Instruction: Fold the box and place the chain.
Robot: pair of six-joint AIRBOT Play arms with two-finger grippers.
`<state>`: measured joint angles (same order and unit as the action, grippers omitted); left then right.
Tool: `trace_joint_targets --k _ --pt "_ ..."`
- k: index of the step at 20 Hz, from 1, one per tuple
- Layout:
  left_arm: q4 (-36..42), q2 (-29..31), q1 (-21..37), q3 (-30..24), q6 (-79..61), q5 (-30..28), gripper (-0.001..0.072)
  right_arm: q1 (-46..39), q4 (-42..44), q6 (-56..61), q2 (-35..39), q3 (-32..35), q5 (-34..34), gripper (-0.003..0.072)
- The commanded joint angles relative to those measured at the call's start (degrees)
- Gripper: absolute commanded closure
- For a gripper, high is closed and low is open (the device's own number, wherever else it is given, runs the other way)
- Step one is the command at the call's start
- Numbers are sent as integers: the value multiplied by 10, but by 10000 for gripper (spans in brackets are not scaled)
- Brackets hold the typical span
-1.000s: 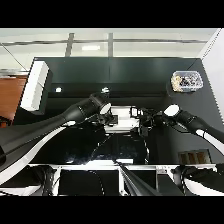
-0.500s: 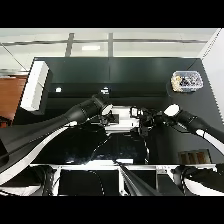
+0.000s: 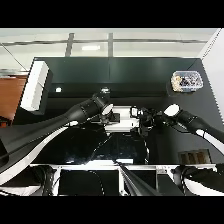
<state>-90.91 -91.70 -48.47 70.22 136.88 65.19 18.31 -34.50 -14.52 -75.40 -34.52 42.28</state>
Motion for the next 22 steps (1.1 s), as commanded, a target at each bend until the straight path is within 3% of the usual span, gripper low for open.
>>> trace_joint_targets --k 1,3,6,15,16,18,19,21,22 --pt "-3 0 0 0 -10 -10 684 0 0 0 0 0 0 218" --pt "-3 0 0 0 -16 -15 685 0 1 0 0 0 0 192" --pt "-4 0 -1 0 -16 -17 685 -1 0 17 0 0 -11 -5" --pt "-3 0 -5 0 -16 -17 683 -22 -139 68 77 -2 37 -8" --pt "0 0 -4 0 -16 -16 683 -21 -133 68 77 -2 37 31" --pt "0 0 -4 0 -16 -9 683 -21 -111 67 77 -2 36 32" --pt "0 0 -4 0 -16 -6 683 -21 -104 66 77 -2 36 162" --pt "0 0 -4 0 -16 -6 683 -21 -97 66 76 -2 37 285" --pt "0 0 -4 0 -16 -6 683 -21 -88 67 76 -2 42 435"
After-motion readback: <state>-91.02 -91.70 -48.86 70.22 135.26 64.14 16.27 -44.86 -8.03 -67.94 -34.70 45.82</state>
